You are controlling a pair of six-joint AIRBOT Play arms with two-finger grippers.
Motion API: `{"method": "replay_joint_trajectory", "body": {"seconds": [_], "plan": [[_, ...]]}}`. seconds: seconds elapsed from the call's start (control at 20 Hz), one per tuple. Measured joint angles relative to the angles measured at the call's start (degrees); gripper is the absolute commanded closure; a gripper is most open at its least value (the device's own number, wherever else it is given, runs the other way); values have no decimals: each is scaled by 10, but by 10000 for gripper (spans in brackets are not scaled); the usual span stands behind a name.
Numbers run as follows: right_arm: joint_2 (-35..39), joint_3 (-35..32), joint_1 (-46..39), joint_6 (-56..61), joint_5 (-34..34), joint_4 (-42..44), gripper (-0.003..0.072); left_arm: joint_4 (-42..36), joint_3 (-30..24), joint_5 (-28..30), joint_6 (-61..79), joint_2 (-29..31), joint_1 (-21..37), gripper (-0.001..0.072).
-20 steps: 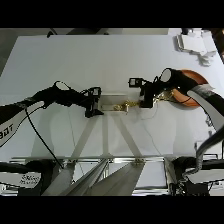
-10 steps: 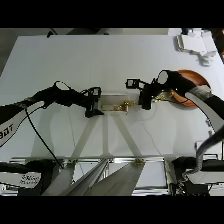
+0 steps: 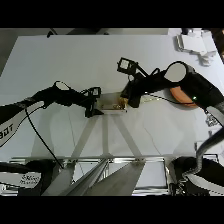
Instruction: Fold the box and place the chain.
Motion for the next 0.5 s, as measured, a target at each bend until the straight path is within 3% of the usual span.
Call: {"method": "replay_joint_trajectory", "body": {"seconds": [0.2,0.5], "plan": [[9,9,22,7,-49,76,674,0,0,0,0,0,0,431],[10,12,30,41,-73,89,673,0,0,-1,0,0,0,431]]}}
